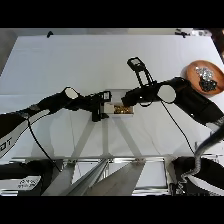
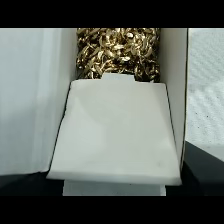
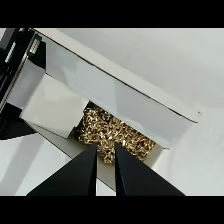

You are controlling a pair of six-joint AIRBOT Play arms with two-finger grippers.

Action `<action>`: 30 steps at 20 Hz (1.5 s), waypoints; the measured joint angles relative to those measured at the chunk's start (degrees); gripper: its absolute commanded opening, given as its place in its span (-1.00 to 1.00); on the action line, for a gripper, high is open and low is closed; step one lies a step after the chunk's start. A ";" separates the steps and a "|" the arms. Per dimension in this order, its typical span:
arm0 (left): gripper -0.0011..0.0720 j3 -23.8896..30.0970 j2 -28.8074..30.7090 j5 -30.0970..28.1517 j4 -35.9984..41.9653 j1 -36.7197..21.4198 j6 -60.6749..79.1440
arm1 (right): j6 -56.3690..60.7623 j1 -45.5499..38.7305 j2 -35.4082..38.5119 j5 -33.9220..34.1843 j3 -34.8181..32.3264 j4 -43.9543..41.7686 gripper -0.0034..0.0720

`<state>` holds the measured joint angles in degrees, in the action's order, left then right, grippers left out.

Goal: Fold the box and place the chain.

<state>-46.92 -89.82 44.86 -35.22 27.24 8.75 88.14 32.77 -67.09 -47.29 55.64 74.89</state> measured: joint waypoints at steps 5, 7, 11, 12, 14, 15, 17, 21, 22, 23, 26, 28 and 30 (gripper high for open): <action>0.42 0.00 0.00 0.00 0.02 0.00 -0.02 | -1.55 -8.04 2.97 -1.84 0.00 2.36 -0.89; 0.42 0.00 0.00 0.00 0.02 0.00 -0.02 | -3.56 -12.96 3.37 -2.29 0.00 2.67 -0.89; 0.42 0.00 0.00 0.00 0.02 0.00 -0.02 | -8.74 -21.92 1.68 -1.53 0.00 1.01 -0.89; 0.42 0.00 0.00 0.00 0.02 0.00 -0.02 | -10.86 -23.21 0.55 -1.14 0.00 -1.16 -0.89; 0.42 0.00 0.00 0.00 0.02 0.00 -0.02 | -16.24 -24.87 -2.86 -0.31 0.00 -7.63 -0.89; 0.42 0.00 0.00 0.00 0.02 0.00 -0.02 | -19.37 -25.38 -5.03 -0.04 0.00 -12.11 -0.89; 0.42 0.00 0.00 0.00 0.02 0.00 0.00 | -25.55 -26.01 -9.31 -0.52 0.04 -21.09 -0.89; 0.42 0.00 0.00 0.00 0.02 0.00 -0.02 | -35.30 -26.47 -16.61 -4.15 0.11 -34.84 -0.89; 0.42 0.00 0.00 0.00 0.02 0.00 0.00 | -37.27 -26.53 -18.14 -5.42 0.11 -37.31 -0.89; 0.42 0.00 0.00 0.00 0.02 0.00 -0.02 | -38.99 -26.56 -19.37 -6.54 0.11 -39.54 -0.89; 0.42 0.00 0.00 0.00 0.02 0.00 -0.02 | -45.03 -26.62 -21.64 -11.06 0.11 -46.01 -0.89; 0.42 0.00 0.00 0.00 0.02 0.00 -0.02 | -49.05 -26.67 -22.21 -14.25 0.13 -49.75 -0.88; 0.42 0.00 0.00 0.00 0.02 0.00 -0.02 | -51.91 -26.67 -22.34 -17.14 0.28 -52.30 -0.88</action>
